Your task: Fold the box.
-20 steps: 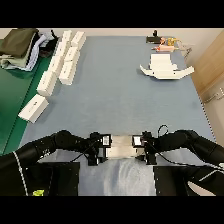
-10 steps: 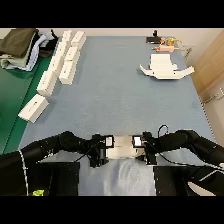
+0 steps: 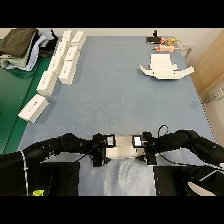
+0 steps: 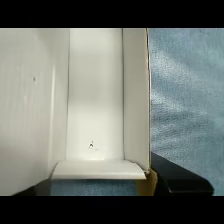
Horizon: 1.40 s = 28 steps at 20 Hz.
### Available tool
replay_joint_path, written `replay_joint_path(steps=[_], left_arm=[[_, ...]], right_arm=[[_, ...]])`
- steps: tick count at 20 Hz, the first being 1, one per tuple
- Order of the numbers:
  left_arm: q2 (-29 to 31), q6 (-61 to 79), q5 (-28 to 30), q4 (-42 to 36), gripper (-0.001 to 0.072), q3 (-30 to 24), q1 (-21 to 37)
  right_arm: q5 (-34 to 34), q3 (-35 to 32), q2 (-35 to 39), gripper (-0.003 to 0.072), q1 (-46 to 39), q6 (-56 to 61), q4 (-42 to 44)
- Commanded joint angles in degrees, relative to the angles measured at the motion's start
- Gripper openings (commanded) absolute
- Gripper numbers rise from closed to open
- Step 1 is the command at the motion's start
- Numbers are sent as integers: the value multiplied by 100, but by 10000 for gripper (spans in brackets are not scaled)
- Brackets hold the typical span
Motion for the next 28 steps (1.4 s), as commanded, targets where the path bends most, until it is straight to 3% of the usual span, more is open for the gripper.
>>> replay_joint_path(steps=[1,8,28], left_arm=[[11,-92,39,31,694,-13,7],[330,-87,103,28,694,-238,7],[251,-70,76,-15,693,-184,-42]], right_arm=[[0,2,2,509,-2,2,0],[0,2,2,509,-2,0,0],[0,2,2,509,-2,0,0]])
